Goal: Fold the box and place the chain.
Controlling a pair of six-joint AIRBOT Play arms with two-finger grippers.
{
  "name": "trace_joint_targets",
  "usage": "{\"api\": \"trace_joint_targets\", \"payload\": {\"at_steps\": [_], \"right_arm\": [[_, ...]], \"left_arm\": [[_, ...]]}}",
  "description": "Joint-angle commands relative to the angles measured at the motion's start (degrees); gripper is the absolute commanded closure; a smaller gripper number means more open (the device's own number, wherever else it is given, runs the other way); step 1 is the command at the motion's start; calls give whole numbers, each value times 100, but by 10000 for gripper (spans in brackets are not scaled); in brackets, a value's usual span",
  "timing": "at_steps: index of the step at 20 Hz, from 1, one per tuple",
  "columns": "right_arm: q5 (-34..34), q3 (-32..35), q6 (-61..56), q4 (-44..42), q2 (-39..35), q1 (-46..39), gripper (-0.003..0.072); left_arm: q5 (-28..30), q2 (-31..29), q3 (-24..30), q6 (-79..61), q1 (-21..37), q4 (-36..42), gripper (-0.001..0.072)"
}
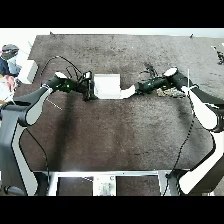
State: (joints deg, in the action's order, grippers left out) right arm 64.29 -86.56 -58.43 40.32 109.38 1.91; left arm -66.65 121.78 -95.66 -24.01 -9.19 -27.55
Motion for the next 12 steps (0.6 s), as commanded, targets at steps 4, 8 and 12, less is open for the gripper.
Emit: {"api": "trace_joint_targets", "payload": {"at_steps": [4, 8, 12], "right_arm": [[133, -48, 232, -715, 13, 315, 197], [125, -232, 164, -717, 13, 328, 199], [122, -483, -236, -57, 15, 562, 198]], "left_arm": [[0, 0, 0, -2, 7, -2, 420], [0, 0, 0, -4, 7, -2, 421], [0, 0, 0, -2, 7, -2, 421]]}}
